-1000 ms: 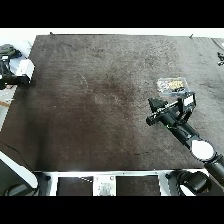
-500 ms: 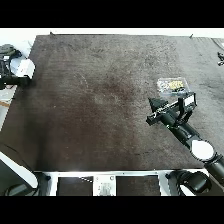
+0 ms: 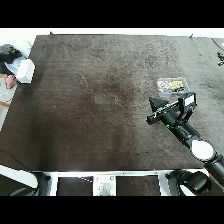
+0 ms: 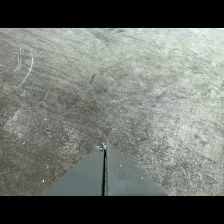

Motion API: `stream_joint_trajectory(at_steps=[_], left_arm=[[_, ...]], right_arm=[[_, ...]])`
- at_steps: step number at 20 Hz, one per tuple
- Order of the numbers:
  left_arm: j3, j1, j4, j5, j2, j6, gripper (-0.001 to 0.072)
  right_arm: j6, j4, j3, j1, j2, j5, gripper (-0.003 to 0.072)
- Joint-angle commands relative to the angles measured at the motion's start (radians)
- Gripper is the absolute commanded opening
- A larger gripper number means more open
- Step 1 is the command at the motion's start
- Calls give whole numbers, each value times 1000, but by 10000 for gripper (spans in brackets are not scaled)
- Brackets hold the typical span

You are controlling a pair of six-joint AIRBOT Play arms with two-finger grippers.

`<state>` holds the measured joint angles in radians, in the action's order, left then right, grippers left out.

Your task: Fold the box and place the chain.

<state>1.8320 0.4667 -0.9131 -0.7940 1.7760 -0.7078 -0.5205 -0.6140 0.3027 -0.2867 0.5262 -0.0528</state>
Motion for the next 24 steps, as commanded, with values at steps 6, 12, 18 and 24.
stream_joint_trajectory(at_steps=[6, 12, 18, 24], left_arm=[[-41, -15, 335, -130, -404, 149, 6], [-430, -24, 425, 118, -801, 217, 6], [-894, -24, 524, 346, -1165, 300, 6], [-1216, -24, 546, 494, -1477, 314, 6]], right_arm=[[0, 1, 0, -1, -1, -81, -11], [1, 1, 0, -1, 0, -200, -11], [0, 1, 0, -1, 0, -340, -11], [0, -3, 0, -1, 0, -455, -12]])
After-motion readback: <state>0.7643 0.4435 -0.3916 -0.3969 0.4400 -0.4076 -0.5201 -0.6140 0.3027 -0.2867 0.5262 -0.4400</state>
